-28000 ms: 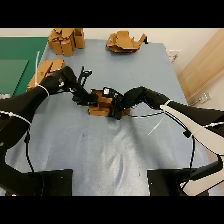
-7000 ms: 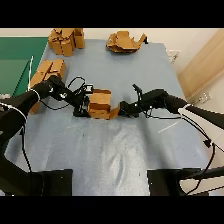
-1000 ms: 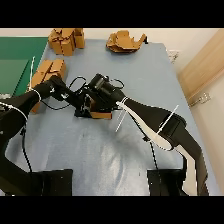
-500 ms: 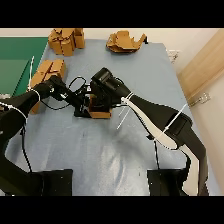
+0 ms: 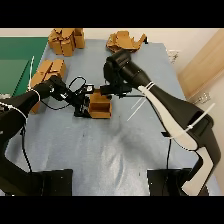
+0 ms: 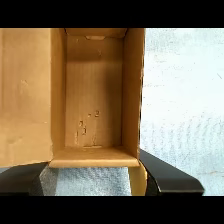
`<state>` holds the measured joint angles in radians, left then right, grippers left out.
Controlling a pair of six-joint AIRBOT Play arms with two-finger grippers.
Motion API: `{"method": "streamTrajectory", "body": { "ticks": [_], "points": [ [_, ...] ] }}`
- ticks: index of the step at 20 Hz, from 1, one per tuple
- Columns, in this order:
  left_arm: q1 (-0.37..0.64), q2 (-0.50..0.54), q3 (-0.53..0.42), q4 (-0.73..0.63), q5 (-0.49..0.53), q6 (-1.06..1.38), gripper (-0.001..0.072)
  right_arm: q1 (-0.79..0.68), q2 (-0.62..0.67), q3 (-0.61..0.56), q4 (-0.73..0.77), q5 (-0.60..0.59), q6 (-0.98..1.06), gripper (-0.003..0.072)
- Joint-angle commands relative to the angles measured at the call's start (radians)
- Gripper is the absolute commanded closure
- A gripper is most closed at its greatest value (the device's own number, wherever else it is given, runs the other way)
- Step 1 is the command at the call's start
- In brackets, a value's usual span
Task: Fold the box.
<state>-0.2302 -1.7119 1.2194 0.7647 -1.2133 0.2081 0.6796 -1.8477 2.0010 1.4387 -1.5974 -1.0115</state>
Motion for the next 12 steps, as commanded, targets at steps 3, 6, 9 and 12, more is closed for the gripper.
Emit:
{"method": "streamTrajectory", "body": {
  "ticks": [3, 6, 9, 12],
  "points": [
    [0.000, 0.000, 0.000, 0.002, 0.001, 0.000, 0.0427, -0.098, 0.189, -0.111, 0.116, 0.040, -0.168, 0.0684],
    [0.000, 0.000, 0.000, 0.002, 0.001, 0.000, 0.0427, -0.221, 0.357, -0.385, 0.411, 0.264, -0.303, 0.0687],
    [0.000, 0.000, 0.000, 0.002, 0.000, 0.000, 0.0426, -0.403, 0.454, -0.740, 1.078, 0.510, -0.760, 0.0688],
    [0.000, 0.000, 0.000, 0.002, -0.006, 0.000, 0.0426, -0.499, 0.417, -0.860, 1.104, 0.605, -0.838, 0.0684]
  ]
}}
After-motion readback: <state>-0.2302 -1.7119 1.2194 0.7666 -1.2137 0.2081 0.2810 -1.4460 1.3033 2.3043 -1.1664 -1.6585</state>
